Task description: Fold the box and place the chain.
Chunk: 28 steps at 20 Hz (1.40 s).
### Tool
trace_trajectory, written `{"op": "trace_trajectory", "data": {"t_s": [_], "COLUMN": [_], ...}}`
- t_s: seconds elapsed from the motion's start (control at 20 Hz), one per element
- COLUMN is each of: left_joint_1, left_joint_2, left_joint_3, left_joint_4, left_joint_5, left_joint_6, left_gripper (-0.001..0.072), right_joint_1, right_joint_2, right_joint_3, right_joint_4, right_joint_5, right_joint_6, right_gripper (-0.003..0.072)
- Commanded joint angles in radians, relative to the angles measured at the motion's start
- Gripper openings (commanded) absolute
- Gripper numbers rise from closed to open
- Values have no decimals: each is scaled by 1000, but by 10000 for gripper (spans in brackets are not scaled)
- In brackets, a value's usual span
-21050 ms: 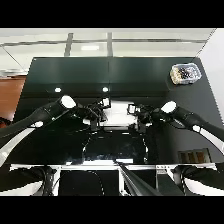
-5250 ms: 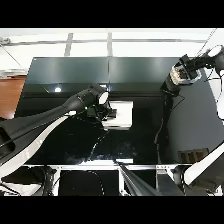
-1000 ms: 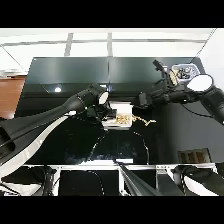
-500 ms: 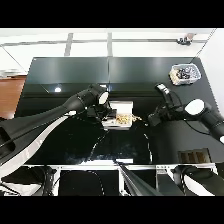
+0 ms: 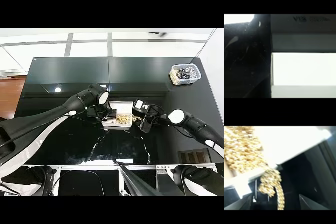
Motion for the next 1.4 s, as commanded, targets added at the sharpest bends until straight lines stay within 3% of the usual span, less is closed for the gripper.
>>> {"op": "trace_trajectory", "data": {"t_s": [0.0,0.15,0.2,0.3,0.35,0.4,0.45,0.6,0.8,1.0,1.15,1.35], "left_joint_1": [0,1,0,0,1,0,1,1,1,1,1,1], "left_joint_2": [0,0,0,0,0,0,0,0,0,0,0,0], "left_joint_3": [0,0,0,0,0,0,0,0,0,0,0,0], "left_joint_4": [0,0,0,0,0,0,0,0,0,0,0,0], "left_joint_5": [0,0,0,0,0,0,-1,-3,-3,-1,-1,-1], "left_joint_6": [0,0,0,0,0,0,0,0,0,0,0,0], "left_gripper": [28,29,28,29,28,28,29,28,28,29,28,29], "right_joint_1": [12,12,12,12,12,12,12,8,-60,-118,-118,-117], "right_joint_2": [-47,-69,-72,-73,-72,-72,-69,-25,140,302,322,322], "right_joint_3": [-2,-2,-2,-2,-2,-2,-2,-2,1,98,205,292], "right_joint_4": [91,98,97,97,97,97,97,82,-13,-3,143,482], "right_joint_5": [-35,-43,-51,-58,-56,-54,-53,-50,2,303,431,399], "right_joint_6": [-153,-159,-159,-159,-159,-159,-158,-98,243,556,609,599], "right_gripper": [719,718,637,383,186,38,5,5,5,7,7,8]}}
